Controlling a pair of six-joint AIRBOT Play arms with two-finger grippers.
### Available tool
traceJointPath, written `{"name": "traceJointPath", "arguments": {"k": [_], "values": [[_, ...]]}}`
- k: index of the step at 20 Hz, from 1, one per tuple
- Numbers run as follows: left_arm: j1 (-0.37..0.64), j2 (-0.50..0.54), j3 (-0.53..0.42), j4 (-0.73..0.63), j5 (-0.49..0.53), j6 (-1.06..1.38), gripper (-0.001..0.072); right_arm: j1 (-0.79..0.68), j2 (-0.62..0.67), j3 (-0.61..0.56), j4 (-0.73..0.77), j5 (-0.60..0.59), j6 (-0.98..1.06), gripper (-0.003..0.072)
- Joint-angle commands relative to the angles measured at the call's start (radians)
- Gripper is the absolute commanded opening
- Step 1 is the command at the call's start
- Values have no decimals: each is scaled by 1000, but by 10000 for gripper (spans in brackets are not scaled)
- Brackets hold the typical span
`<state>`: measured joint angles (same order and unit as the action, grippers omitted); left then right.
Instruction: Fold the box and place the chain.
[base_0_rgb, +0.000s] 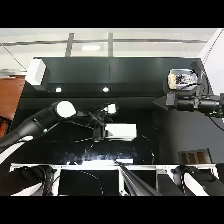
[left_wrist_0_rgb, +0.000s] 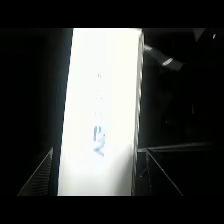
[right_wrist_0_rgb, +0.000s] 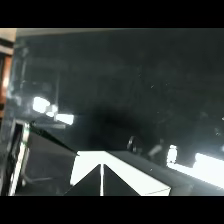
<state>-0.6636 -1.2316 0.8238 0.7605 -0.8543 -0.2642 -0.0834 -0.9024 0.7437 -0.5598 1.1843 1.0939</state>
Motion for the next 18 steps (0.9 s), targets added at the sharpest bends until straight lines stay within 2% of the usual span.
{"name": "traceJointPath", "arguments": {"k": [1,3,10,18], "values": [[-67,-98,89,-10,16,-29,710,-14,2,1,-32,-18,-18,33],[-82,-123,118,-10,18,-32,710,-41,2,1,-66,-22,-17,34],[-85,-164,121,24,18,-66,709,-179,2,1,-88,-44,-18,34],[-85,-166,121,29,9,-84,710,-203,2,1,-88,-44,-32,33]]}}
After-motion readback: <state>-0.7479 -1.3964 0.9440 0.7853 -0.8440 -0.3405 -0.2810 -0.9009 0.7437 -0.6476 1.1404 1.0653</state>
